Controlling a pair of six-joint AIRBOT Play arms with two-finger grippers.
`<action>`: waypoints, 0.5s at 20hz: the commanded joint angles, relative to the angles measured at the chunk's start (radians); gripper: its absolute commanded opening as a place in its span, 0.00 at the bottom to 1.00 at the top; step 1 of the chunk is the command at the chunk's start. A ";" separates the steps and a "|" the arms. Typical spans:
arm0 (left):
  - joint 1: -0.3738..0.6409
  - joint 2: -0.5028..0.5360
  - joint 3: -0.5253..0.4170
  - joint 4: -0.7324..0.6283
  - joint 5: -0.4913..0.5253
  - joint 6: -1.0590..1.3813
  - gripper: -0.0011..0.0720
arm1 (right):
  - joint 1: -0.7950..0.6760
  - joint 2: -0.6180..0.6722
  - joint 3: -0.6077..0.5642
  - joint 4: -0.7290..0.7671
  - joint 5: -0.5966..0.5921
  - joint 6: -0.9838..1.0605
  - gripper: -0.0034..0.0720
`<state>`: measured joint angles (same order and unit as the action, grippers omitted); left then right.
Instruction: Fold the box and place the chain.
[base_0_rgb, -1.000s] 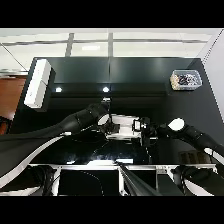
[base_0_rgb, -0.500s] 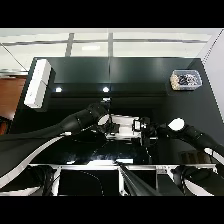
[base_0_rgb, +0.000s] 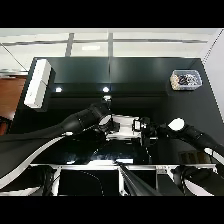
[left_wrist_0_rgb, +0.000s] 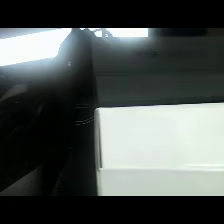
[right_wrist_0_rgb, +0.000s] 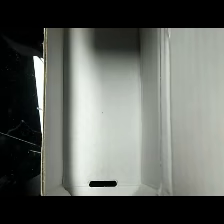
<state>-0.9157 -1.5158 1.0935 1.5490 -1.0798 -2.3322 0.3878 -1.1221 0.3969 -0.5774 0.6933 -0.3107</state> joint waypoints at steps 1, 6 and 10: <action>-0.008 -0.010 0.006 0.015 -0.005 -0.010 0.53 | 0.001 -0.001 0.000 0.000 0.000 0.000 0.66; -0.026 -0.058 0.064 0.014 -0.014 -0.002 0.35 | 0.001 -0.001 0.000 0.000 0.000 0.000 0.66; -0.026 -0.065 0.073 0.014 -0.051 -0.002 0.14 | 0.001 -0.001 0.000 0.000 0.000 0.000 0.66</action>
<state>-0.9394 -1.5723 1.1557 1.5696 -1.1107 -2.3383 0.3878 -1.1221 0.3969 -0.5762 0.6933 -0.3080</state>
